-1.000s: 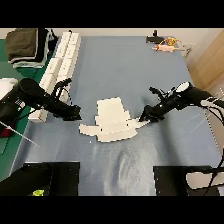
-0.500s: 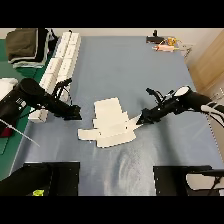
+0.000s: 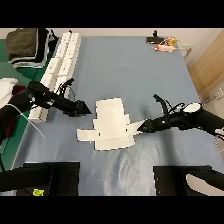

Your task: Fold the box.

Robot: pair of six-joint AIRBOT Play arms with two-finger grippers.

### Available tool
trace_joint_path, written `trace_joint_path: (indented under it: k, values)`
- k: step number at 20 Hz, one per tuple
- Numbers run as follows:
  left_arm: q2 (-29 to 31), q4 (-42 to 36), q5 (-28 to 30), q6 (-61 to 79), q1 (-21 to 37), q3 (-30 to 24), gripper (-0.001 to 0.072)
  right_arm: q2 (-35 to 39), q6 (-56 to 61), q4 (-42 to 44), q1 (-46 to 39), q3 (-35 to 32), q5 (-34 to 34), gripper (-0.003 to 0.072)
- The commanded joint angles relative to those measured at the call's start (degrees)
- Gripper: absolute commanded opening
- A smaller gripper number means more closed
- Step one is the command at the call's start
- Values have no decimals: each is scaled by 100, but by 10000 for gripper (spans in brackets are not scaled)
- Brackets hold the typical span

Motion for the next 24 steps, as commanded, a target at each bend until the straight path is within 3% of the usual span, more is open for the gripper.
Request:
trace_joint_path:
  k: [1, 5, 9, 16, 21, 22, 23, 24]
  values:
    - [-772, -785, 35, 997, 31, 293, 522, 164, -109, -13, 0, -168, -70, 4]
    - [-1628, -807, -142, 1222, 11, 970, 522, 162, -302, -20, 192, -168, -125, 4]
    - [-2103, -787, -452, 1587, -345, 1287, 522, 162, -295, -13, 671, -168, -481, 4]
    - [-2225, -221, -1681, 1685, -673, 1384, 522, 162, -271, -50, 774, -160, -839, 4]
    - [-2225, -52, -1676, 1683, -675, 1386, 516, 162, -203, -48, 774, -162, -850, 4]
    - [-2225, -52, -1609, 1709, -673, 1386, 331, 162, -205, -50, 774, -162, -848, 4]
    - [-2225, -52, -1580, 1788, -673, 1388, 228, 162, -205, -52, 774, -162, -844, 4]
    - [-2225, -57, -1534, 1814, -673, 1397, 237, 162, -205, -61, 774, -162, -833, 4]
